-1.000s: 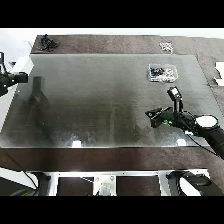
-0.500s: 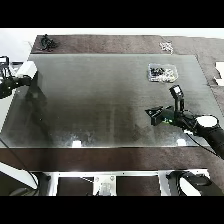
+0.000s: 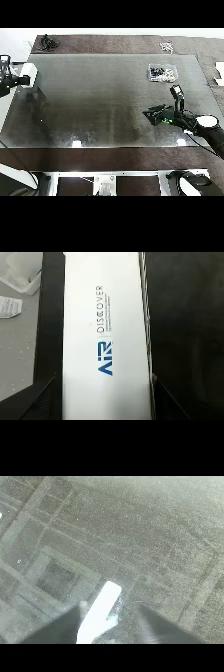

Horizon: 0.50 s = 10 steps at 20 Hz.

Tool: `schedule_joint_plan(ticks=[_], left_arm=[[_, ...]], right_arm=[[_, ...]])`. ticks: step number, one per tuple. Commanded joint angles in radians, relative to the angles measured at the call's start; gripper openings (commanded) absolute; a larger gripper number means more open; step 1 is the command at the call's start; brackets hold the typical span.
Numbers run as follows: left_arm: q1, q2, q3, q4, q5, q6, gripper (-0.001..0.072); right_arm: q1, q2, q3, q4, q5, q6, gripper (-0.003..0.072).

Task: Fold the box and place the chain.

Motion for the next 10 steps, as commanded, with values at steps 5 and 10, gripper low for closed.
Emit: schedule_joint_plan(ticks=[5, 10], left_arm=[[0.001, 0.261, 0.001, 0.118, -0.31, -0.072, 0.059], [0.0, 0.5, -0.056, -0.003, -0.665, -0.09, 0.0012]], right_arm=[[0.0, 0.002, 0.004, 0.021, 0.0, 0.003, 0.0523], [0.0, 0.1, 0.02, 0.067, 0.002, 0.066, 0.0008]])
